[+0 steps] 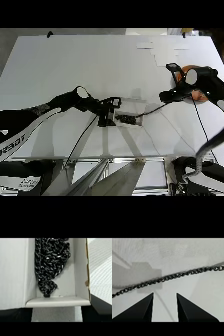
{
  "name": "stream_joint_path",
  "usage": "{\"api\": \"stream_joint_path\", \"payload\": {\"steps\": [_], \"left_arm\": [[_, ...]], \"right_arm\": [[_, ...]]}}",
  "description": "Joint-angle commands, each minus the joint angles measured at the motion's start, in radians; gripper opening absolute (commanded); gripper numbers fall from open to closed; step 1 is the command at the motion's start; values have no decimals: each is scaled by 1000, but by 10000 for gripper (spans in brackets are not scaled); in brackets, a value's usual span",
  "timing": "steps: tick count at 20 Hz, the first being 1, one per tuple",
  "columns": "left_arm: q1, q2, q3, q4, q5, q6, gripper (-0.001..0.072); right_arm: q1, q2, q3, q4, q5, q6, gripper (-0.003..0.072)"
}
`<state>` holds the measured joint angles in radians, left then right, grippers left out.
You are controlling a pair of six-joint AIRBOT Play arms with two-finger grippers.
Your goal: Fold the box and place the chain.
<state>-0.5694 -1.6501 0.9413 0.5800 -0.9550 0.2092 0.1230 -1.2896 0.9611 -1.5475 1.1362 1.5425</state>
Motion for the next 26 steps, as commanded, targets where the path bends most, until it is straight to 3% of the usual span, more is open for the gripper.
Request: {"api": "stream_joint_path", "payload": {"steps": [1,3,6,14,16,17,19,22,26], "left_arm": [[0,1,1,0,0,0,135],[0,1,1,0,0,0,135],[0,1,1,0,0,0,135],[0,1,1,0,0,0,135],[0,1,1,0,0,0,135],[0,1,1,0,0,0,135],[0,1,1,0,0,0,135],[0,1,1,0,0,0,135],[0,1,1,0,0,0,135]], "right_arm": [[0,11,-47,3,-67,108,297],[0,3,-86,2,-112,110,248],[0,-18,-112,19,-170,111,235],[0,-101,-114,32,-172,110,234],[0,-101,-114,33,-171,106,154],[0,-101,-114,33,-170,106,150],[1,-101,-114,40,-160,88,15],[1,-83,-114,58,-116,0,14],[1,37,-114,67,-48,-61,14]]}}
